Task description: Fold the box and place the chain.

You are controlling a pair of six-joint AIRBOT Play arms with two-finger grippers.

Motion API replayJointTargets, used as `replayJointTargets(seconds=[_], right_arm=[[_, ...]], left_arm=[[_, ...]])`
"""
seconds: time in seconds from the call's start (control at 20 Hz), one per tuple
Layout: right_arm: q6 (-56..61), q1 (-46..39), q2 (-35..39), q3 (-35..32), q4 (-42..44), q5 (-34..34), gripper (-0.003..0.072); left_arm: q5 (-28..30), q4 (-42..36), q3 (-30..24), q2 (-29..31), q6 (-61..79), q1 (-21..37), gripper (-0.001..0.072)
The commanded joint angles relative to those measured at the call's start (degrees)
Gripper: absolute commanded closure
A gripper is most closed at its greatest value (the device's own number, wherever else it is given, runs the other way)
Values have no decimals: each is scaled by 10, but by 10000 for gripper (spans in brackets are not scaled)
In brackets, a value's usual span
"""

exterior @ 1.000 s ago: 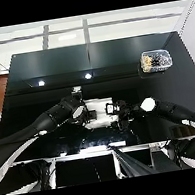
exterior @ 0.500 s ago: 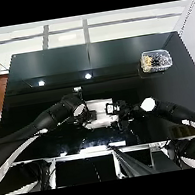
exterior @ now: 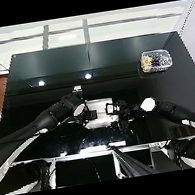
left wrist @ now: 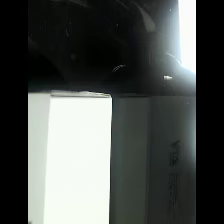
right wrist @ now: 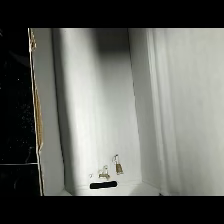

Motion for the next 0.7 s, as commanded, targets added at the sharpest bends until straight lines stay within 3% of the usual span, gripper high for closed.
replayJointTargets(seconds=[0.0, 0.25, 0.3, 0.35, 0.4, 0.55, 0.65], right_arm=[[0, 0, 0, 0, 0, 0, 217], [0, 0, 0, 0, 0, 0, 215], [1, 0, 0, 0, 0, 0, 175], [15, 0, 0, 0, 0, 0, 50], [34, 0, 0, 1, 0, 0, -20], [39, 0, 16, 11, -16, 21, -19], [57, 0, 36, 26, -95, 53, -19]], left_arm=[[1, 0, 0, 0, 0, 0, 677], [4, 1, 0, 0, 0, 0, 677], [7, 3, 0, 0, 6, 0, 677], [8, 3, 0, 0, 16, 0, 678], [8, 3, 0, 0, 17, 0, 678], [6, 5, 0, 0, 17, 0, 678], [6, 7, 0, 0, 26, 1, 678]])
